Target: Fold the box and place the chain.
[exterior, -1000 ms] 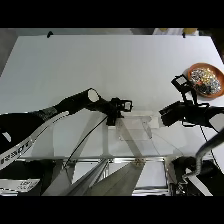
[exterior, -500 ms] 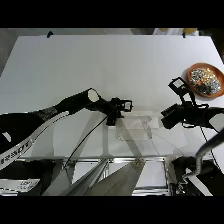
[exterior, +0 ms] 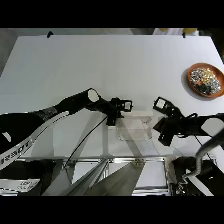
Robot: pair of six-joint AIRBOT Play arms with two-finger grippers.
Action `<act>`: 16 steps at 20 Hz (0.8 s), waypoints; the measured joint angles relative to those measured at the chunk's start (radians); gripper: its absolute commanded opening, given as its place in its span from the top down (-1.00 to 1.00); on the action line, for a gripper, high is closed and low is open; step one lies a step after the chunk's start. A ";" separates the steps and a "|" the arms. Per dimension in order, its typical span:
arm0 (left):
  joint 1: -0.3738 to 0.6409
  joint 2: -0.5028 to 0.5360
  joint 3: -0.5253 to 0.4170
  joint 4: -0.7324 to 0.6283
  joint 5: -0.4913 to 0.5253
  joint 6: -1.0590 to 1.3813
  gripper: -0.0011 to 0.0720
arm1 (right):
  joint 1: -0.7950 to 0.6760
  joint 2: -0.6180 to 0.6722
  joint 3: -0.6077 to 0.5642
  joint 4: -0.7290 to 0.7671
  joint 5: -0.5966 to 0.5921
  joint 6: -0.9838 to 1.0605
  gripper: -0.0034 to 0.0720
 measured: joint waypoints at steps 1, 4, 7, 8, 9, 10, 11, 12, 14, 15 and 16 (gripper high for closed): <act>0.000 0.000 0.000 0.000 0.000 0.000 0.94 | 0.017 0.000 -0.019 -0.005 -0.004 -0.021 0.78; 0.000 0.000 0.000 0.000 0.000 0.000 0.94 | 0.085 0.000 -0.080 -0.051 -0.043 -0.085 -0.14; 0.000 0.000 0.000 0.000 0.000 0.000 0.94 | 0.172 0.001 -0.134 -0.092 -0.115 -0.135 -0.72; 0.000 0.000 0.000 0.000 0.000 0.000 0.94 | 0.196 0.000 -0.151 -0.099 -0.151 -0.144 -0.89; 0.000 0.000 0.000 0.000 0.000 0.000 0.94 | 0.221 0.000 -0.171 -0.113 -0.195 -0.155 -0.91; 0.000 0.000 0.000 0.000 0.000 0.000 0.94 | 0.240 0.000 -0.189 -0.130 -0.235 -0.157 -0.91; 0.000 0.000 0.000 0.000 0.000 0.000 0.94 | 0.259 0.000 -0.206 -0.154 -0.275 -0.160 -0.91; 0.000 0.000 0.000 0.000 0.000 0.000 0.94 | 0.274 0.000 -0.219 -0.177 -0.305 -0.162 -0.91; 0.000 0.000 0.000 0.000 0.000 0.000 0.94 | 0.296 0.001 -0.239 -0.217 -0.350 -0.163 -0.91; 0.000 0.000 0.000 0.000 0.000 0.000 0.94 | 0.307 0.000 -0.248 -0.230 -0.372 -0.165 -0.91; 0.000 0.000 0.000 0.000 0.000 0.000 0.94 | 0.315 0.000 -0.257 -0.239 -0.392 -0.166 -0.91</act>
